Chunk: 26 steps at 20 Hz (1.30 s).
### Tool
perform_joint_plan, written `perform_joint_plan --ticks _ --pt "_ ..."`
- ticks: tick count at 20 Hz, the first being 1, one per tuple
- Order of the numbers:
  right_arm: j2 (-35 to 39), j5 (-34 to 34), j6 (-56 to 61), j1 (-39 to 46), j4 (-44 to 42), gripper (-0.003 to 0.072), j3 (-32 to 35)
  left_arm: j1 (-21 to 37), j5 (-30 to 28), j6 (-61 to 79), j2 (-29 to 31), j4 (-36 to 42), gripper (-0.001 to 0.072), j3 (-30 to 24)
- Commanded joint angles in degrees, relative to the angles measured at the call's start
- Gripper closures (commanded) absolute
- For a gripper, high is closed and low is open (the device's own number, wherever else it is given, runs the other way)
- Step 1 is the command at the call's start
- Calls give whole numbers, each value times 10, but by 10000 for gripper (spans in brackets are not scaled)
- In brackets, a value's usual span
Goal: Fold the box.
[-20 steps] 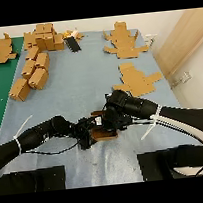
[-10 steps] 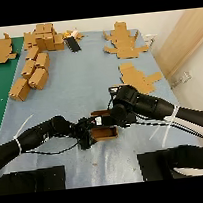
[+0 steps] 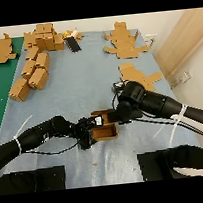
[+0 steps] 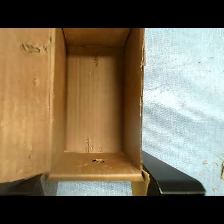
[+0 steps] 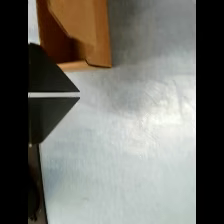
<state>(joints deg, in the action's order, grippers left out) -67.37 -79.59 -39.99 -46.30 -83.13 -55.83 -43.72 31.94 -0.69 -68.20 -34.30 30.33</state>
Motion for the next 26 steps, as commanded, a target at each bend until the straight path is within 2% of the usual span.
perform_joint_plan --ticks 1,4,6,8,11,14,17,21,24,26 --pt "21 2 -69 68 6 688 24 0 0 0 0 0 185 0" --pt "56 79 -182 173 -47 688 73 0 0 0 0 0 184 0" --pt "58 151 -306 264 -159 688 98 0 0 0 0 0 184 0" --pt "35 202 -473 345 -334 689 110 0 0 0 0 0 184 0" --pt "-37 202 -677 406 -573 689 110 0 0 0 0 0 184 0" --pt "-105 143 -820 400 -698 689 82 0 0 0 1 0 184 0" --pt "-130 120 -916 375 -720 689 65 0 0 0 0 0 184 0" --pt "-123 102 -966 329 -720 689 71 0 0 0 0 0 185 0" --pt "-74 148 -988 288 -717 688 120 0 0 0 0 0 185 0" --pt "-15 198 -992 270 -701 688 165 0 0 0 0 0 184 0"
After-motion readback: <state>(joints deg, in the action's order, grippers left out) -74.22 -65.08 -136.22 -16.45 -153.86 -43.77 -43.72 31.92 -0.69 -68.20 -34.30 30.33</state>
